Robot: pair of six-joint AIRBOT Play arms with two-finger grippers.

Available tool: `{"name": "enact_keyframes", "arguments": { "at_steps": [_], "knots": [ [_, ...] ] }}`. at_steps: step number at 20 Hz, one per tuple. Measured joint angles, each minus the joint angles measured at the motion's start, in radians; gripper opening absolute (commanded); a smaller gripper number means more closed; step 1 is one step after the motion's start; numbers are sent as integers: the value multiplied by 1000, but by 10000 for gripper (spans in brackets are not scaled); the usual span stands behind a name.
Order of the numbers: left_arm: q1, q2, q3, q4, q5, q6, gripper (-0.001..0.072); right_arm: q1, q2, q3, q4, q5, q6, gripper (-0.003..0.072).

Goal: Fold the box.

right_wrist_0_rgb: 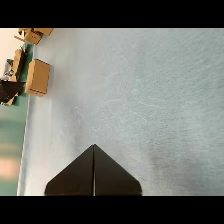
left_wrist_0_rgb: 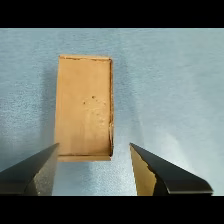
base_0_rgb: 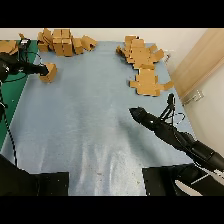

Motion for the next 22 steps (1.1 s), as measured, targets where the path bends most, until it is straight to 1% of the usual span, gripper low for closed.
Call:
{"name": "enact_keyframes", "arguments": {
  "at_steps": [2, 3, 4, 5, 9, 11, 13, 15, 17, 20, 22],
  "knots": [
    [0, 27, 6, 23, -20, -9, 691, 0, 0, 0, 0, -6, 0, 4],
    [0, 42, 8, 31, -31, -12, 633, 0, 0, 0, 0, -13, 0, 4],
    [0, 56, 10, 37, -39, -18, 307, 0, -1, 0, 0, -23, 0, 4],
    [-2, 74, 11, 43, -56, -21, 9, 0, -3, 0, 0, -31, 0, 4],
    [-23, 135, 13, 52, -177, -45, 9, 0, -34, 23, -2, -86, 0, 3],
    [-48, 159, 6, 55, -263, -61, 8, 0, -68, 64, -35, -143, 0, 4],
    [-87, 186, -26, 55, -333, -82, 8, 0, -113, 128, -95, -217, 0, 4],
    [-141, 224, -87, 54, -383, -98, 8, 0, -168, 212, -169, -296, 0, 4],
    [-208, 275, -177, 51, -407, -109, 8, 0, -232, 304, -253, -377, 0, 4],
    [-309, 365, -322, 47, -384, -131, 9, 0, -340, 433, -362, -481, -1, 4],
    [-364, 423, -402, 47, -364, -149, 9, 0, -407, 499, -404, -540, -13, 4]
  ]
}}
